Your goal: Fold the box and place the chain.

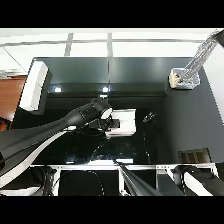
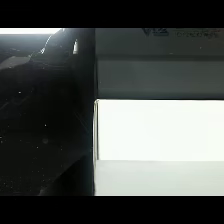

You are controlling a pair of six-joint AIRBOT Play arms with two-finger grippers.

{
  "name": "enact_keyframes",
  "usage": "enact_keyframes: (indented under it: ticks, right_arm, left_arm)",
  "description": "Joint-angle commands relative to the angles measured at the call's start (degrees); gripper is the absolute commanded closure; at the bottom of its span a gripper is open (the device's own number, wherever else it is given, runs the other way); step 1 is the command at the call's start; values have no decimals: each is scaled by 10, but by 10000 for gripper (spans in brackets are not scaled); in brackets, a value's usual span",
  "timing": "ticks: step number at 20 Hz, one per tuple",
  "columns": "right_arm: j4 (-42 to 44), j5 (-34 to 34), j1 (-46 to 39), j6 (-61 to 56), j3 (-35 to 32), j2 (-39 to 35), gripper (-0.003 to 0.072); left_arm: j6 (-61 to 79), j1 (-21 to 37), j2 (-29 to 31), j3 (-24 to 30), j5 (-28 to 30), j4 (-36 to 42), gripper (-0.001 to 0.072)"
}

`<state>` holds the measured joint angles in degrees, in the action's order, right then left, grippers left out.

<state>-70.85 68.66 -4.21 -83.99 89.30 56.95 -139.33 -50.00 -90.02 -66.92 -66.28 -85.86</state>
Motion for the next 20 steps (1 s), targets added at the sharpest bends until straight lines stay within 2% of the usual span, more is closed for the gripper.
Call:
enact_keyframes:
  ticks: [1,3,13,17,20]
  right_arm:
    - [4,33,56,3,-33,-43,676]
    - [5,39,76,3,-46,-57,675]
    - [68,172,141,3,-49,-58,675]
    - [100,195,161,4,-49,-58,675]
    - [155,182,174,17,-53,-57,675]
  left_arm:
    - [0,0,0,0,0,0,683]
    - [0,0,0,0,0,0,683]
    - [0,0,0,0,0,0,683]
    - [0,0,0,0,0,0,683]
    - [0,0,0,0,0,0,683]
